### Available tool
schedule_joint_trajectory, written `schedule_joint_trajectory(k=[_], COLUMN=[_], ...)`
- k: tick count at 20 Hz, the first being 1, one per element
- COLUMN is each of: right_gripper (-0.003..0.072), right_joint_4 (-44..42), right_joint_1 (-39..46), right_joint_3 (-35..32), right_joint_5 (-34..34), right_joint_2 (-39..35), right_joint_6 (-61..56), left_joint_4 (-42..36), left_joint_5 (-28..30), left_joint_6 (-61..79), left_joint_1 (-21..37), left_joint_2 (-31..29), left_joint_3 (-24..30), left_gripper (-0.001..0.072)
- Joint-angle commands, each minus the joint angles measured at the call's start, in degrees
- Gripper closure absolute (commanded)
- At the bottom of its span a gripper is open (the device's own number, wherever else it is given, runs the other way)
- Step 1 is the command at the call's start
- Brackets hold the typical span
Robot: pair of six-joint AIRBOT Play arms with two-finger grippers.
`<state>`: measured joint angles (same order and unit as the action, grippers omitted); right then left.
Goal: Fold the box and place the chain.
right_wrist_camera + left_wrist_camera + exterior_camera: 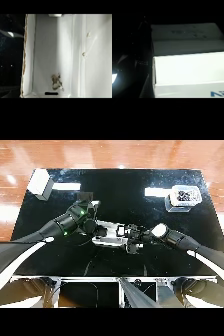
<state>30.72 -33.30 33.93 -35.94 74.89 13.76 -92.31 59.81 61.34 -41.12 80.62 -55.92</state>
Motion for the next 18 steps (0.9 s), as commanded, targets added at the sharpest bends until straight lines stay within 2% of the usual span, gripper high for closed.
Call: schedule_joint_trajectory(k=[1, 16, 18], right_gripper=[0.0066, 0.0068, 0.0199], right_joint_4=[0.0, 0.0, 0.0], right_joint_1=[0.0, 0.0, 0.0], right_joint_3=[0.0, 0.0, 0.0], right_joint_5=[0.0, 0.0, 0.0], right_joint_2=[0.0, 0.0, 0.0], right_joint_6=[0.0, 0.0, 0.0], left_joint_4=[0.3, -1.8, -1.8], left_joint_5=[0.5, 0.6, 0.6], left_joint_6=[-0.4, -0.3, -0.3], left_joint_1=[0.0, -0.2, -0.2], left_joint_2=[0.4, 1.2, 1.2], left_joint_3=[0.0, 0.0, 0.0], left_gripper=[0.0285, 0.0285, 0.0285])
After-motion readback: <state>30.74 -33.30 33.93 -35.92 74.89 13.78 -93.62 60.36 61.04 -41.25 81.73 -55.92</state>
